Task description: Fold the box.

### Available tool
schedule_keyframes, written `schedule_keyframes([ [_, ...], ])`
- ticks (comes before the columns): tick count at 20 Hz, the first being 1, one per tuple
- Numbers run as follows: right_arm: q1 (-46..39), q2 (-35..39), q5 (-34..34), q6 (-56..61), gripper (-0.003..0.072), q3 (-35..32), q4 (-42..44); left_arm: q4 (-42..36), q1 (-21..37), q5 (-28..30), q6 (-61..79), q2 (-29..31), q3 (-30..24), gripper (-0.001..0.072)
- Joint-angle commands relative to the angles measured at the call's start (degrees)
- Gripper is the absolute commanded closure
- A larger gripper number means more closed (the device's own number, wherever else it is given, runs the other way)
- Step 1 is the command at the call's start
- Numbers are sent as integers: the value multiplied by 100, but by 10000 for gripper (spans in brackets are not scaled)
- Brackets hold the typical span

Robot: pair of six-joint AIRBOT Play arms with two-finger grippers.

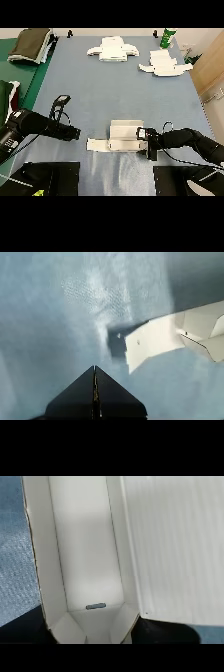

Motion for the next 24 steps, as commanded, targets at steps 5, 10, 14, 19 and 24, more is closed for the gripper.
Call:
schedule_keyframes([
  [5, 2, 0, 0, 0, 167, -2, 2, -1895, 459, 1019, -20, 55, -1510, 696],
  [10, 2, 0, 2, 0, 167, -2, 0, -2345, 459, 1735, 118, 52, -1788, 696],
  [14, 2, 0, 0, 0, 167, -2, 0, -3941, 457, 1878, 1318, 55, -1790, 696],
  [19, 2, -2, 0, 0, 167, -2, 2, -4771, 439, 1836, 1858, 55, -1788, 696],
  [24, 2, 0, 0, 0, 167, -2, 0, -3740, -28, 2253, 1045, 55, -1777, 697],
])
